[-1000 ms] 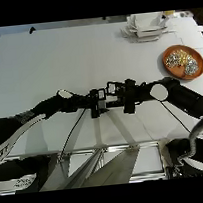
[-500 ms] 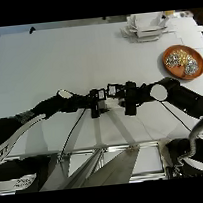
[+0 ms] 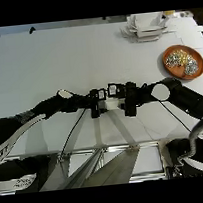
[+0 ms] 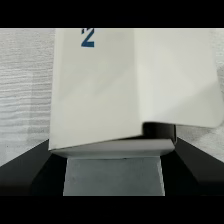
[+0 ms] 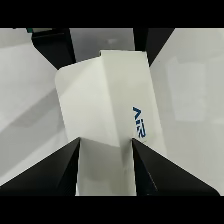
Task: Fold the box and place the chain.
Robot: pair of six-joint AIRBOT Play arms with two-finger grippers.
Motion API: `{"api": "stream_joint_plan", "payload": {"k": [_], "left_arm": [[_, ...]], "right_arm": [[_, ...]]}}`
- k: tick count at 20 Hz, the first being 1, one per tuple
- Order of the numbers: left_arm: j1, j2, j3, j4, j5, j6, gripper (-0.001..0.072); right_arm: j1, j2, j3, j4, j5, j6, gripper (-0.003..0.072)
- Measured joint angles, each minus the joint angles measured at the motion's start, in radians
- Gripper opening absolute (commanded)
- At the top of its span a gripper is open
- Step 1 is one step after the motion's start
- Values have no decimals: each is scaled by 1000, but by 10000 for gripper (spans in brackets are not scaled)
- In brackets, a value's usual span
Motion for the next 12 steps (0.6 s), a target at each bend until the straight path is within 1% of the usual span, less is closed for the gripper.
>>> {"api": "stream_joint_plan", "payload": {"k": [1,2,4,12], "left_arm": [[0,0,0,0,0,0,16],[0,0,0,0,0,0,16],[0,0,0,0,0,0,16],[0,0,0,-1,0,-3,16]], "right_arm": [[0,2,0,6,1,0,232],[0,3,0,8,2,0,167],[0,4,0,13,2,-1,113],[0,-6,0,16,-40,-14,92]]}}
